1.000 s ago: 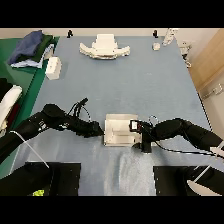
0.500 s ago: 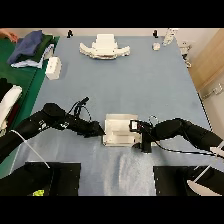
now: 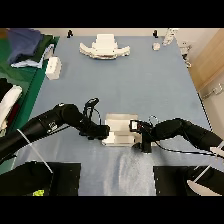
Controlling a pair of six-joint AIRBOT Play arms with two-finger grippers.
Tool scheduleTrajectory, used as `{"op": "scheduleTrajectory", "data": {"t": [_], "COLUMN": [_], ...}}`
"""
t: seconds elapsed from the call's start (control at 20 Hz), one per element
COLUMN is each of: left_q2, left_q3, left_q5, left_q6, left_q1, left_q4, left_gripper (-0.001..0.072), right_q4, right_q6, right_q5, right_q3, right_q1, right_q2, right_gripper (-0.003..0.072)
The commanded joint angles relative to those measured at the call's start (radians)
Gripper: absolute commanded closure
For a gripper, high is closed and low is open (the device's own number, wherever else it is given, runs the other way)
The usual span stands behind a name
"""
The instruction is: Fold the box.
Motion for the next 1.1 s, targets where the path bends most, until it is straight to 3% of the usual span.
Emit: {"op": "scheduleTrajectory", "data": {"t": [0.0,0.6,0.85,0.95,1.0,1.05], "left_q2": [-0.033,-0.341,-0.402,-0.404,-0.404,-0.404], "left_q3": [0.085,0.345,0.373,0.373,0.373,0.373], "left_q5": [-0.017,-0.253,-0.282,-0.282,-0.283,-0.284], "left_q6": [-0.365,-0.623,-0.672,-0.674,-0.679,-0.683], "left_q1": [-0.126,-0.298,-0.314,-0.314,-0.314,-0.315], "left_q4": [0.256,0.473,0.496,0.502,0.503,0.504], "left_gripper": [0.0438,0.0438,0.0438,0.0492,0.0635,0.0699], "right_q4": [0.0,0.0,0.0,0.0,0.0,0.0], "right_q6": [0.0,0.0,0.0,0.0,0.0,0.0], "right_q5": [0.0,0.0,0.0,0.0,0.0,0.0], "right_q3": [0.0,0.0,0.0,0.0,0.0,0.0], "right_q1": [0.0,0.0,0.0,0.0,0.0,0.0], "right_q2": [0.0,0.0,0.0,0.0,0.0,0.0], "right_gripper": [0.0157,0.0157,0.0157,0.0157,0.0157,0.0157]}}
